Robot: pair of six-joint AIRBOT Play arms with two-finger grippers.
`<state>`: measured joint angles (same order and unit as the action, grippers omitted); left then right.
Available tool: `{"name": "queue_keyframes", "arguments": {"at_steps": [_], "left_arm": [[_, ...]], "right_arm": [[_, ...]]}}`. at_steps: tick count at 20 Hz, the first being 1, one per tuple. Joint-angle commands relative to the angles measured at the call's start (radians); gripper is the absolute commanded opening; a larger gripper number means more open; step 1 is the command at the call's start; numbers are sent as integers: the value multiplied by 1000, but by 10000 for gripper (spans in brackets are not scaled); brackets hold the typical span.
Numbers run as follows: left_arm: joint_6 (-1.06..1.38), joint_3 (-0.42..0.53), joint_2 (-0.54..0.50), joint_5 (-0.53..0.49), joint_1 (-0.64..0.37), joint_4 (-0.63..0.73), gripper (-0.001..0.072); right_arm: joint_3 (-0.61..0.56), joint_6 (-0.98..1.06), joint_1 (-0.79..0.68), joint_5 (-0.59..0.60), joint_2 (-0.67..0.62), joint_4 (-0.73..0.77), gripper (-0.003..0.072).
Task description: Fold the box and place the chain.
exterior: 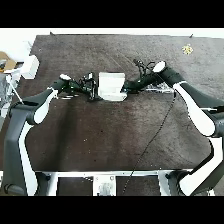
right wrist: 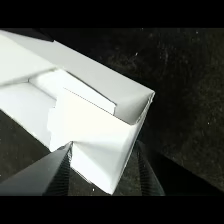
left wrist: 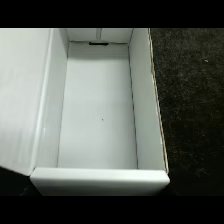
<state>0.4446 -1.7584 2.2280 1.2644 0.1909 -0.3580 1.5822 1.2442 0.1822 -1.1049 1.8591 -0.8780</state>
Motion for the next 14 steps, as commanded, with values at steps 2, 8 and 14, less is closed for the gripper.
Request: {"name": "queue_keyframes", "arguments": {"at_steps": [2, 8, 14], "left_arm": [[0, 0, -1, 0, -1, 0, 163], [0, 0, -1, 0, -1, 0, 163], [0, 0, -1, 0, -1, 0, 163]], "right_arm": [[11, 68, 39, 40, 7, -55, 446], [106, 223, 116, 28, 54, -290, 438], [237, 422, 206, -94, 107, -562, 437]]}}
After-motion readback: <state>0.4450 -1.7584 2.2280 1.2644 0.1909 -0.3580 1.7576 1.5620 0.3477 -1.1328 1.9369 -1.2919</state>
